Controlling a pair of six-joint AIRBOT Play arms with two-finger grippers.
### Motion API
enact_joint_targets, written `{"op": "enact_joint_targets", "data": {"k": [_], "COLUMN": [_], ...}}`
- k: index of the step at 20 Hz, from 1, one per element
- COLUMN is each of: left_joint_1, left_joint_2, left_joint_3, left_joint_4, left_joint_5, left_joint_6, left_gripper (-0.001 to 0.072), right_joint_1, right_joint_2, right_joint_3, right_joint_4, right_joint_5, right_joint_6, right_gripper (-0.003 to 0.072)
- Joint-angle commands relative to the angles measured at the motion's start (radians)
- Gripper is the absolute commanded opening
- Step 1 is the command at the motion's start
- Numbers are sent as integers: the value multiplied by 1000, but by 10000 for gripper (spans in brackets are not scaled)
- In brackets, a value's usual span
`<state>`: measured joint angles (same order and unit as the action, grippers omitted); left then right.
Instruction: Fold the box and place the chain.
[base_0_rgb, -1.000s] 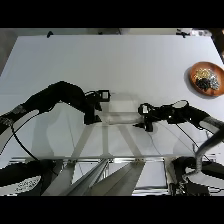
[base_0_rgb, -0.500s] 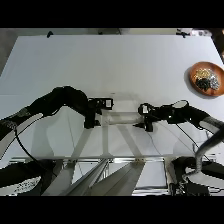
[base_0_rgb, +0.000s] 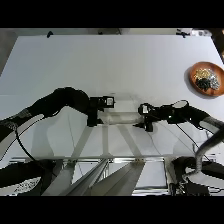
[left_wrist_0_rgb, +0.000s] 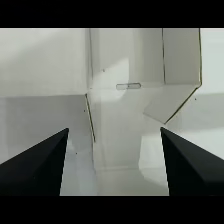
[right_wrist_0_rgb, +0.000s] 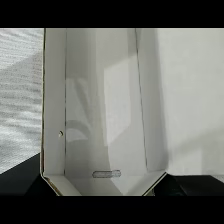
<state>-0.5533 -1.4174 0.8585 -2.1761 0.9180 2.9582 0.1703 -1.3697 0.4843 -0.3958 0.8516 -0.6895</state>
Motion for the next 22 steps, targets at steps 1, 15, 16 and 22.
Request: {"op": "enact_joint_targets", "data": {"k": [1,15,16,22], "left_joint_1": [-18,-53,-53,-53], "left_joint_2": [-1,-1,-1,-1], "left_joint_3": [-1,0,0,0], "left_joint_4": [-14,-39,-39,-57], "left_joint_5": [-6,-6,-6,-53], "left_joint_6": [0,0,0,0], "left_gripper": [625,322,320,313], "right_joint_1": [1,1,1,1], "right_joint_2": [0,0,0,0], "right_joint_3": [0,0,0,0], "right_joint_4": [0,0,0,0], "right_joint_5": [0,0,0,0], "right_joint_6": [0,0,0,0], "right_gripper": [419,419,419,419]}}
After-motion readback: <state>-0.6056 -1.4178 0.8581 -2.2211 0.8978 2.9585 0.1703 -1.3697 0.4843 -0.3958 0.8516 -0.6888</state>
